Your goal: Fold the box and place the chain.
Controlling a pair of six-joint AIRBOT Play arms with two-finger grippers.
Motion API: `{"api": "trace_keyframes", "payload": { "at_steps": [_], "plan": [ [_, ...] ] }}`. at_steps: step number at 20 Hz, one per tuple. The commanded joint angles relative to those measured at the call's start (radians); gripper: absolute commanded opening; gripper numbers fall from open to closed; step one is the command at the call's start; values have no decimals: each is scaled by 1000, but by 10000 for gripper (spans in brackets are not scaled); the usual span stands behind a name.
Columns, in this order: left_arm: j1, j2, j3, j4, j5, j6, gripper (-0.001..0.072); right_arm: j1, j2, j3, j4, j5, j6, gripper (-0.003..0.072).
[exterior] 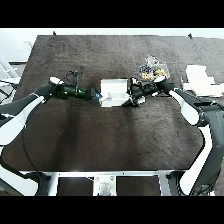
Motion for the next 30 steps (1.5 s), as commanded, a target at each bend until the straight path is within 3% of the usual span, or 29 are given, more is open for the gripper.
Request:
{"api": "trace_keyframes", "payload": {
  "at_steps": [1,8,15,30],
  "plan": [
    [-3,1,18,3,-11,-52,438,0,0,0,0,0,0,509],
    [-58,1,123,246,-34,-352,436,0,0,0,0,0,0,509],
    [-109,1,177,394,-39,-502,419,0,0,0,0,0,0,509],
    [-187,0,233,555,22,-712,420,0,0,0,0,1,0,508]
  ]
}}
